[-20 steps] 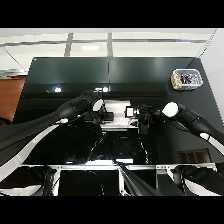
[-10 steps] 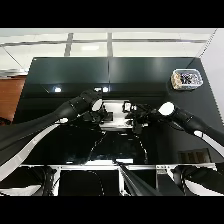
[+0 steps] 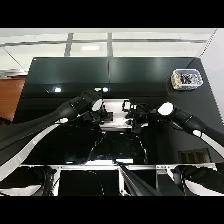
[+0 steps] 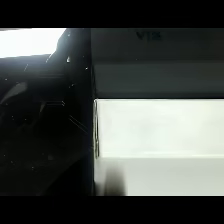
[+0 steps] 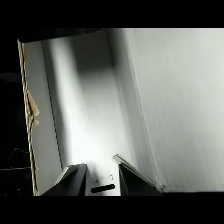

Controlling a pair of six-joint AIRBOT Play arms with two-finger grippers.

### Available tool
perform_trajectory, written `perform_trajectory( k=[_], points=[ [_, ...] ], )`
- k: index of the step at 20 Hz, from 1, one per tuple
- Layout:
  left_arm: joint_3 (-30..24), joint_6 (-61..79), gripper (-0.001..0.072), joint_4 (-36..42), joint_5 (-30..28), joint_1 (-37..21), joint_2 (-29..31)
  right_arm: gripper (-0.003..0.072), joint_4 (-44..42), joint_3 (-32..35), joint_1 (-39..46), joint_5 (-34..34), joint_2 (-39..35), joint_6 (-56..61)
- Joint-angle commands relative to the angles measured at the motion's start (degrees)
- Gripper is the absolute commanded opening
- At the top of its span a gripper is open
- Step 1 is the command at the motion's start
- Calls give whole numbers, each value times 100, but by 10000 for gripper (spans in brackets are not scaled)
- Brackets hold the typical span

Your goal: Fold the box and place the chain.

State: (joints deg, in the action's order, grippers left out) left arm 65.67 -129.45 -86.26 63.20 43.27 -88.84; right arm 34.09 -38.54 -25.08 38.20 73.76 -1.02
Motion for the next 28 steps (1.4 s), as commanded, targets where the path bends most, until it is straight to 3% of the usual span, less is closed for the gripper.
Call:
perform_trajectory(
  k=[1,3,4,6,9,13,15,19,25,28],
  points=[
    [2,4,27,-4,15,0,2,415,2,-7,-4,-79,2,35],
    [2,4,27,-4,15,0,2,203,48,-7,11,-98,-4,90],
    [2,4,27,-4,15,0,2,201,70,-7,31,-96,-17,175],
    [2,4,27,-4,15,0,2,12,372,-7,142,-9,-208,962],
    [2,4,27,-2,37,0,2,13,1469,-13,597,667,-831,2787],
    [2,4,27,-4,42,0,2,12,2234,-15,2114,2260,-1574,5545],
    [2,4,27,-4,35,0,0,12,2166,76,3130,2616,-1574,6612],
    [2,4,27,-4,35,0,2,13,944,754,4413,2315,-1250,6937],
    [2,4,27,-4,11,0,0,19,-1113,957,3246,1978,295,5901],
    [2,4,27,-4,17,0,0,20,-1276,656,2459,1875,796,5812]
  ],
)
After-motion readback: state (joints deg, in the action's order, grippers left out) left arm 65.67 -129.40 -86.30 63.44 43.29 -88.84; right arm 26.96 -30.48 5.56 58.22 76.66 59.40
